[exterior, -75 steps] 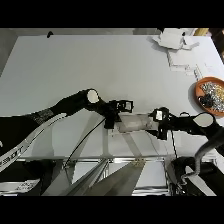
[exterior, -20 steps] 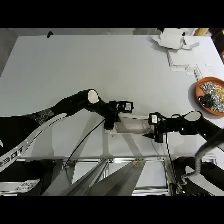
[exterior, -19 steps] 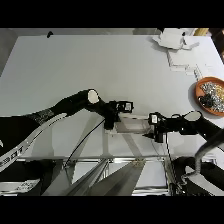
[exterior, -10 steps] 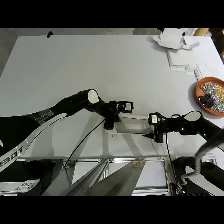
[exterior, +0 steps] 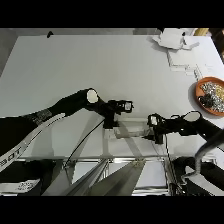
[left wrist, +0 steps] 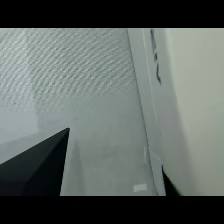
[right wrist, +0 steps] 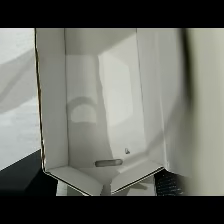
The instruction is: Fold the box and place the chain.
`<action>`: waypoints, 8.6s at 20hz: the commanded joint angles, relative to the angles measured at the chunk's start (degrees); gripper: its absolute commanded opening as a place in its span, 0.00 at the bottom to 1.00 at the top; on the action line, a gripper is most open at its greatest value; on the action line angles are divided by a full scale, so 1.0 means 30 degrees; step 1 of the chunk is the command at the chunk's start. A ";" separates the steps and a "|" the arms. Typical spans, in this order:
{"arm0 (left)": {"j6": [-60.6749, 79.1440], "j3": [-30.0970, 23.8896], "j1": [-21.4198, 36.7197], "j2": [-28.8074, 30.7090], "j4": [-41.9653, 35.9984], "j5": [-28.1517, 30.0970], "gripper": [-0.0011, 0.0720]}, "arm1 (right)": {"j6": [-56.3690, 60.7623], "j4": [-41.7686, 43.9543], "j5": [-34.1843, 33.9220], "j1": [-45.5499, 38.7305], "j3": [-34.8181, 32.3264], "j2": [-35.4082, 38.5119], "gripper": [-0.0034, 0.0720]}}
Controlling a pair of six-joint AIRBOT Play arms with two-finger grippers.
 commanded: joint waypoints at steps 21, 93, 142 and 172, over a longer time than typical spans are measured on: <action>-0.9894 0.0022 -0.4641 0.6608 0.6317 -0.0874 0.02 | 0.0117 0.0036 -0.0189 -0.0007 0.0022 0.0000 0.72; -0.1428 -0.4575 -0.2069 0.4109 0.1093 0.3111 0.29 | 0.0124 0.0036 -0.0175 -0.0007 0.0022 0.0000 0.72; -2.7649 -0.6601 0.0539 0.4539 -0.0991 0.1027 0.02 | 0.0124 0.0036 -0.0175 -0.0007 0.0022 0.0000 0.72; -3.1969 -0.2339 -0.2186 0.4204 0.2987 0.0262 0.34 | 0.0117 0.0036 -0.0175 -0.0007 0.0022 0.0000 0.72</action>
